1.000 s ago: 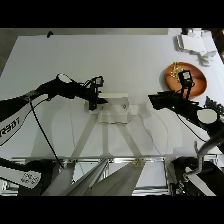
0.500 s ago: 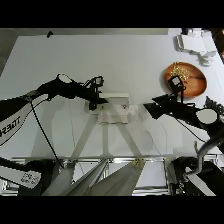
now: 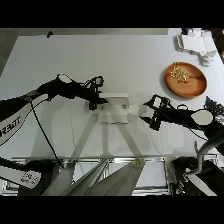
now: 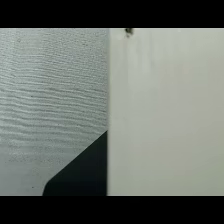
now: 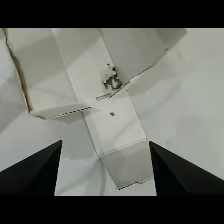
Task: Fold the box and place the chain.
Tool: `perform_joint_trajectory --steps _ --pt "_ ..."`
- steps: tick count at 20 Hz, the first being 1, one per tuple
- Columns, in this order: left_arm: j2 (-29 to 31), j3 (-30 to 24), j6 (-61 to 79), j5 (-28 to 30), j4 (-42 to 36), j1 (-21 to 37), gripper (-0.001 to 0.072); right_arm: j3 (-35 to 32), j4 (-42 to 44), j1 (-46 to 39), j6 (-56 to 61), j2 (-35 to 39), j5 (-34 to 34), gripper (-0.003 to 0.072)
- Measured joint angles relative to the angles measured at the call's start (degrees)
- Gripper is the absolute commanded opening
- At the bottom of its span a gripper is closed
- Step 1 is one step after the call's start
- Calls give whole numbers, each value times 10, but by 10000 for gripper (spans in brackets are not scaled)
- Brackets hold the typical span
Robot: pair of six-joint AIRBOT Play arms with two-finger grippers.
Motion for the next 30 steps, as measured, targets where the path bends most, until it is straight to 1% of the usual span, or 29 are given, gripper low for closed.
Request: perform_joint_trajectory --steps 1,5,8,12,15,18,22,24,26,30 --pt "0 0 0 0 0 0 7 0 -2 2 -25 -8 -2 720" --pt "0 0 0 0 0 0 7 0 9 8 -106 -75 -12 720" --pt "0 0 0 0 0 0 7 0 65 9 -178 -128 -14 720" --pt "0 0 0 0 0 0 7 0 139 20 -249 -173 -18 720" --pt "0 0 0 0 0 0 7 0 180 47 -278 -203 -50 720" --pt "0 0 0 0 0 0 7 0 227 67 -287 -225 -77 720" --pt "0 0 0 0 0 0 7 1 321 77 -289 -236 -83 720" --pt "0 0 0 0 0 0 7 5 348 79 -256 -238 -98 720" --pt "0 0 0 0 0 0 7 14 343 80 -202 -239 -113 720" --pt "0 0 -1 1 0 0 7 51 259 81 -101 -240 -121 720"
